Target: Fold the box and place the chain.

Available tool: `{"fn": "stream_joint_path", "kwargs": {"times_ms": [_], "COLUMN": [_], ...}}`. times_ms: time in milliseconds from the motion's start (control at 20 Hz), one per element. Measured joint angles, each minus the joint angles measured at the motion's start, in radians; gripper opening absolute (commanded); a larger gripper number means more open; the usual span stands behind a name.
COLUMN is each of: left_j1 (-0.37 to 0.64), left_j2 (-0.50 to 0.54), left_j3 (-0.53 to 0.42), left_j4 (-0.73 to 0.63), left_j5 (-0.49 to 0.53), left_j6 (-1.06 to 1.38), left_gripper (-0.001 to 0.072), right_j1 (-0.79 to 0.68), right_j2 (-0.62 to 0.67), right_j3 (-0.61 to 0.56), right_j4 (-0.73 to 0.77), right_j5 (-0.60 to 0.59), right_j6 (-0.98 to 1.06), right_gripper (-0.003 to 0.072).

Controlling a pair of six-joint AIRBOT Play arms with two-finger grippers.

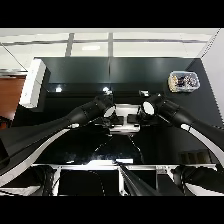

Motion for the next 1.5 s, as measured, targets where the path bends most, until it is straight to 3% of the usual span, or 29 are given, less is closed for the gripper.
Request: {"fn": "stream_joint_path", "kwargs": {"times_ms": [50, 350, 400, 450, 500, 600, 800, 900, 1100, 1300, 1500], "left_j1": [0.0, 0.0, 0.0, 0.0, 0.0, 0.0, 0.0, 0.0, 0.0, 0.0, 0.0], "left_j2": [0.0, 0.0, 0.0, 0.0, 0.0, 0.0, 0.0, 0.0, 0.0, 0.0, 0.0], "left_j3": [0.0, 0.0, 0.0, 0.0, 0.0, 0.0, 0.0, 0.0, 0.0, 0.0, 0.0], "left_j4": [0.0, 0.002, 0.002, 0.003, 0.003, 0.003, 0.003, 0.002, 0.001, 0.001, 0.001], "left_j5": [0.001, -0.002, -0.003, -0.01, -0.013, -0.008, -0.002, -0.006, -0.005, -0.005, -0.004], "left_j6": [-0.001, 0.001, 0.001, -0.003, -0.004, -0.002, 0.002, -0.003, -0.002, -0.002, 0.001], "left_gripper": [0.0026, 0.0026, 0.0026, 0.0026, 0.0026, 0.0027, 0.0026, 0.0026, 0.0026, 0.0026, 0.0026], "right_j1": [0.0, 0.0, 0.0, 0.0, 0.0, 0.0, 0.0, 0.0, -0.002, -0.003, -0.037], "right_j2": [-0.001, -0.006, -0.006, -0.006, -0.006, -0.006, -0.006, -0.006, 0.016, 0.138, 0.328], "right_j3": [0.0, 0.0, 0.0, 0.0, 0.0, 0.0, 0.001, 0.003, 0.028, 0.042, 0.045], "right_j4": [0.0, 0.003, 0.008, 0.014, 0.014, 0.019, 0.022, 0.028, 0.027, -0.005, -0.2], "right_j5": [-0.003, -0.014, -0.014, -0.019, -0.018, -0.021, -0.02, -0.024, 0.004, 0.069, 0.161], "right_j6": [0.0, 0.007, 0.008, 0.011, 0.011, 0.01, 0.008, 0.013, -0.029, -0.109, -0.147], "right_gripper": [0.0013, 0.002, 0.0164, 0.0208, 0.0206, 0.0013, 0.0017, 0.0368, 0.0379, 0.0379, 0.0379]}}
